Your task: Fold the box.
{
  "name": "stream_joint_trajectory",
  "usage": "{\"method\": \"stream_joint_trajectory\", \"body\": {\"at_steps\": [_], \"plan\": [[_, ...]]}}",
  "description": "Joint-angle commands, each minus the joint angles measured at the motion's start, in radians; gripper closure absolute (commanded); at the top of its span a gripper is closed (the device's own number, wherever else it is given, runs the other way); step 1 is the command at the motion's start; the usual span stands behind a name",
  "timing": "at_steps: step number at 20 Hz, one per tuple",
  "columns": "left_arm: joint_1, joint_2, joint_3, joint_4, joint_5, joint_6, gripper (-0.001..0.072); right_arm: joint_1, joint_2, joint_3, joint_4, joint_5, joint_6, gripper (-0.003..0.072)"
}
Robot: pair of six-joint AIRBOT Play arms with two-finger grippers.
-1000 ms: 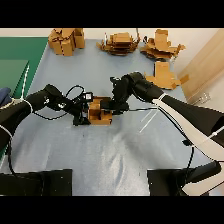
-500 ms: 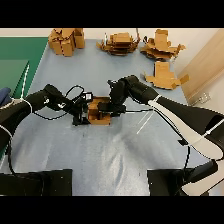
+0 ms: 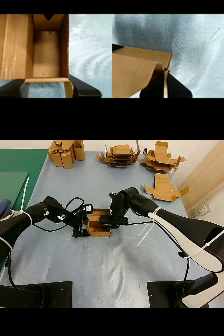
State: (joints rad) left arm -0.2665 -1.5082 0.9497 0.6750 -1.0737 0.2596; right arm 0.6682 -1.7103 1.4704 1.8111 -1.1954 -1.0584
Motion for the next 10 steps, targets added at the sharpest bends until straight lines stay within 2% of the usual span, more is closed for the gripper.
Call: {"method": "stream_joint_trajectory", "body": {"at_steps": [1,2,3,10], "plan": [[0.000,-0.001,0.000,0.001,0.001,0.002,0.0642,0.001,-0.002,0.002,0.040,0.037,-0.008,0.0607],[0.000,-0.001,0.000,0.001,0.001,0.002,0.0641,0.001,-0.002,0.002,0.039,0.031,-0.008,0.0444],[0.000,-0.001,0.000,0.001,0.001,0.002,0.0642,0.001,0.000,0.002,0.038,0.029,-0.008,0.0378],[0.000,-0.001,0.000,0.001,0.001,0.002,0.0642,0.001,0.014,0.002,-0.050,-0.044,0.018,0.0378]]}}
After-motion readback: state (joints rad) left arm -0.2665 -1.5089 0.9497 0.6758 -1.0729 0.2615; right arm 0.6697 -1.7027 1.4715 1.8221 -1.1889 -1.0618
